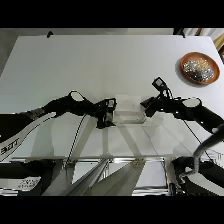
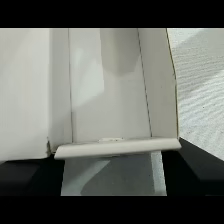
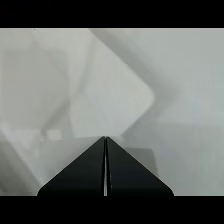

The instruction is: Fold the box and place the chain.

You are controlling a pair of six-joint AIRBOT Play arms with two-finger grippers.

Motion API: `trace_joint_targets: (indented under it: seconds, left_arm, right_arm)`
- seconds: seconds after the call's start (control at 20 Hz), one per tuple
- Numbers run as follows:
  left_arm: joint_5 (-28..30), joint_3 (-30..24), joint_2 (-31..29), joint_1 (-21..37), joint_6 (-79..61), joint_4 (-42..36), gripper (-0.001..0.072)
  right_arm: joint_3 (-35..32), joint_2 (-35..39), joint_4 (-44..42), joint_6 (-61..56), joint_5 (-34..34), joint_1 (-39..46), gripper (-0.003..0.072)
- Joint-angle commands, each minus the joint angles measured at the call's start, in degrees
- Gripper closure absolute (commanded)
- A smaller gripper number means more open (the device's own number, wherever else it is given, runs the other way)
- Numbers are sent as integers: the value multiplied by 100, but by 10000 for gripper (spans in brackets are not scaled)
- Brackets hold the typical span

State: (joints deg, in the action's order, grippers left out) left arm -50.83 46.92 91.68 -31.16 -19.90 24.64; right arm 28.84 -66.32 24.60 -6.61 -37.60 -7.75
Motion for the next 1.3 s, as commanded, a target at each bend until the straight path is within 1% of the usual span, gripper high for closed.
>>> trace_joint_targets:
  seconds: [0.0, 0.2, 0.25, 0.35, 0.45, 0.5, 0.55, 0.6, 0.65, 0.7, 0.75, 0.8, 0.85, 0.9, 0.95, 1.05, 1.25]
  left_arm:
    - [2, 0, 2, 0, -2, 0, 502]
    - [2, 0, 2, 0, -2, 0, 502]
    - [2, 0, 2, 0, -2, 0, 502]
    - [0, 0, 2, 0, -2, 0, 502]
    - [2, 0, 2, 0, -2, 0, 502]
    - [0, 0, 2, 0, 0, 0, 502]
    - [2, 0, 2, 0, -2, 0, 502]
    - [2, 0, 2, 0, -2, 0, 502]
    - [2, 0, 2, 0, -2, 0, 502]
    - [2, 0, 2, 0, 0, 0, 502]
    - [0, 0, 2, 0, -2, 0, 502]
    - [4, 0, 2, 0, 0, 0, 502]
    - [2, 0, 2, 0, -2, 0, 502]
    - [2, 0, 2, 0, 0, 0, 502]
    - [2, 0, 2, 0, -2, 0, 502]
    - [2, 0, 2, 0, -2, 0, 502]
    - [0, 0, 2, 0, -2, 0, 502]
  right_arm:
    - [243, 275, 728, -442, -595, -2, 670]
    - [358, 1150, 2553, -1626, -1182, 2, 670]
    - [358, 1362, 3012, -1878, -1464, 2, 670]
    - [358, 1685, 3993, -2057, -2291, 2, 670]
    - [356, 1790, 4468, -2006, -3193, 2, 670]
    - [352, 1781, 4509, -1869, -3366, -2, 670]
    - [337, 1775, 4487, -1707, -3217, -4, 670]
    - [310, 1757, 4402, -1580, -2894, -4, 670]
    - [280, 1716, 4286, -1436, -2544, -7, 654]
    - [240, 1655, 4063, -1338, -2166, -44, 376]
    - [186, 1606, 3998, -1241, -1768, -212, 70]
    - [129, 1563, 4039, -942, -1523, -463, 71]
    - [74, 1530, 4179, -514, -1375, -706, 174]
    - [-17, 1499, 4247, -42, -1200, -931, 317]
    - [-129, 1486, 4247, 348, -1016, -1071, 344]
    - [-291, 1451, 4295, 553, -754, -1108, 344]
    - [-326, 1412, 4247, 544, -752, -807, 344]
